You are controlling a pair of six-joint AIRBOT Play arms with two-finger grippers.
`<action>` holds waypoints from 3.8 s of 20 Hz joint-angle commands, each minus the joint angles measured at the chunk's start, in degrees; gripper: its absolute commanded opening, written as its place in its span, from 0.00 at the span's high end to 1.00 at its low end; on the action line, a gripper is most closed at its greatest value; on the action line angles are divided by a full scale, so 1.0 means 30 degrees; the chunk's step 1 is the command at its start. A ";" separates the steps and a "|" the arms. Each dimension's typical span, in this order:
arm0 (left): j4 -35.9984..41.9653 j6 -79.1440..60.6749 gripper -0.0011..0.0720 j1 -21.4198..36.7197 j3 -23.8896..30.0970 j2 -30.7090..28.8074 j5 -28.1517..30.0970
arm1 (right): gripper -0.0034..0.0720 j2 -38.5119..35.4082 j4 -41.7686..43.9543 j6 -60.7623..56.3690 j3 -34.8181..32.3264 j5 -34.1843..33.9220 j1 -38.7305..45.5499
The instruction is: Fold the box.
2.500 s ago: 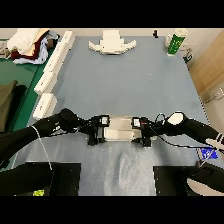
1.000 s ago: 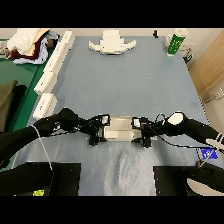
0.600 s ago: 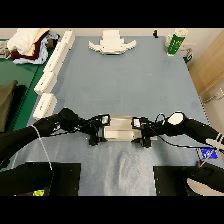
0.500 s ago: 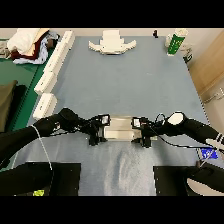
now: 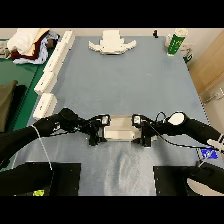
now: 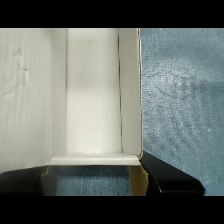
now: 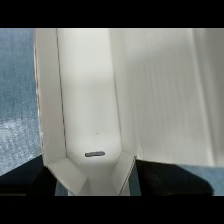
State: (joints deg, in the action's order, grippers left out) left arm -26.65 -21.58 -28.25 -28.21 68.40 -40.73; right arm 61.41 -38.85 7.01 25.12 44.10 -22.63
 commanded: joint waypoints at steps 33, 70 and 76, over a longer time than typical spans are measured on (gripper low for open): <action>0.0022 0.0007 0.28 0.0000 0.0007 0.0007 0.0036 | 0.94 0.4495 -0.2076 -2.8297 0.5486 -0.1027 -0.1064; 0.0022 0.0007 0.28 0.0000 0.0007 0.0007 0.0029 | 0.62 -0.3526 -0.4350 -0.7300 -0.0342 -0.1690 -0.2827; 0.0022 0.0007 0.28 0.0000 0.0007 0.0007 0.0029 | 0.76 -0.3235 -0.2681 -0.4918 -0.0342 -0.2215 -0.2841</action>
State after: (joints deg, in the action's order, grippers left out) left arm -26.65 -21.56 -28.21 -28.21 68.45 -40.66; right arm 51.03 -51.20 -12.19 24.12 38.44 -31.09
